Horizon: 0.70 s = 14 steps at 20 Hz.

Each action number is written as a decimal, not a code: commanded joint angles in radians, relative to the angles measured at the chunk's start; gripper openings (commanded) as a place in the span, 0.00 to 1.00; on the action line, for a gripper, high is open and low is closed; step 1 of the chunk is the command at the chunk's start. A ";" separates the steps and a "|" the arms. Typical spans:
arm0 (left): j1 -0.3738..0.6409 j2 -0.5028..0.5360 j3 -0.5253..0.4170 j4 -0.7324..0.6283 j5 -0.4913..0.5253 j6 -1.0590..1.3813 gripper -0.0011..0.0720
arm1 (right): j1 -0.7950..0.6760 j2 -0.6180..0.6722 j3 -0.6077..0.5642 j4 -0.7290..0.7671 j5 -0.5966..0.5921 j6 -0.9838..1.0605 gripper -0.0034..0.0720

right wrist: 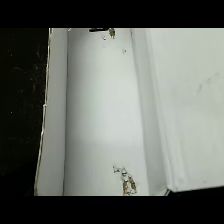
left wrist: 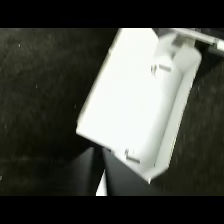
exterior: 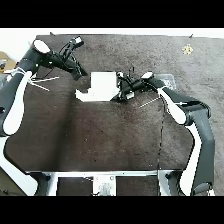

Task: Fold the box and place the chain.

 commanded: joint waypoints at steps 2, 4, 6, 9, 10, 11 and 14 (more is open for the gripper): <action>0.000 0.025 -0.061 0.124 -0.069 0.103 1.00 | 0.000 0.000 0.000 0.000 0.001 0.001 0.63; 0.000 0.023 -0.139 0.109 -0.039 0.248 1.00 | 0.000 0.000 0.000 0.000 0.001 0.001 0.63; 0.000 0.012 -0.219 0.068 0.009 0.343 1.00 | 0.000 0.000 0.000 0.000 0.001 0.001 0.63; -0.002 -0.018 -0.282 0.001 0.035 0.401 0.90 | 0.000 0.000 0.000 0.000 0.001 0.001 0.63; -0.002 -0.032 -0.282 -0.005 0.039 0.400 0.91 | 0.000 0.000 0.000 0.000 0.001 0.001 0.63; -0.002 -0.040 -0.282 -0.005 0.058 0.400 0.91 | 0.000 0.000 0.000 0.000 0.001 0.001 0.63; -0.002 -0.046 -0.281 -0.012 0.115 0.404 0.93 | 0.000 0.000 0.000 0.000 0.001 0.001 0.63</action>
